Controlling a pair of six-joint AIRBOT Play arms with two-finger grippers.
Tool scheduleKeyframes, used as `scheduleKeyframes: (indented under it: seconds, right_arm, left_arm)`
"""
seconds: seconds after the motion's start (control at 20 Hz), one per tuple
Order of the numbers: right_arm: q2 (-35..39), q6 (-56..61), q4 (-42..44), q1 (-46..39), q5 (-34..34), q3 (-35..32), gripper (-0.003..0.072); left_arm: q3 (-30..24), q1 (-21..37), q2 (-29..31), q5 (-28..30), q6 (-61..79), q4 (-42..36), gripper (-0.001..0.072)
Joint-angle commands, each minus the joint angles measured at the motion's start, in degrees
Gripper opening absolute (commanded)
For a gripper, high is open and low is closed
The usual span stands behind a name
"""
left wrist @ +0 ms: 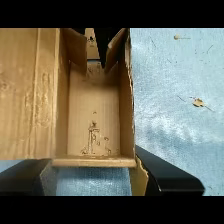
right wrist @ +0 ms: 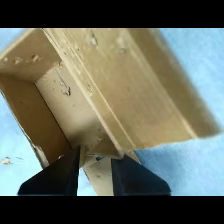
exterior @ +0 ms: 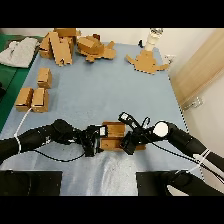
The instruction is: Fold the box.
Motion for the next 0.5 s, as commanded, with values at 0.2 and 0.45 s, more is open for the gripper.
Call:
scheduleKeyframes:
  seconds: [0.2, 0.45]
  right_arm:
    - [0.0, 0.0, 2.4, 0.1, -0.2, 0.0, 0.0522]
    - [0.0, 0.0, 2.2, 0.1, -0.2, 0.0, 0.0504]
  left_arm:
    - [0.0, 0.0, 0.0, 0.0, 0.1, 0.0, 0.0470]
    - [0.0, 0.0, 0.0, 0.0, 0.1, 0.0, 0.0470]
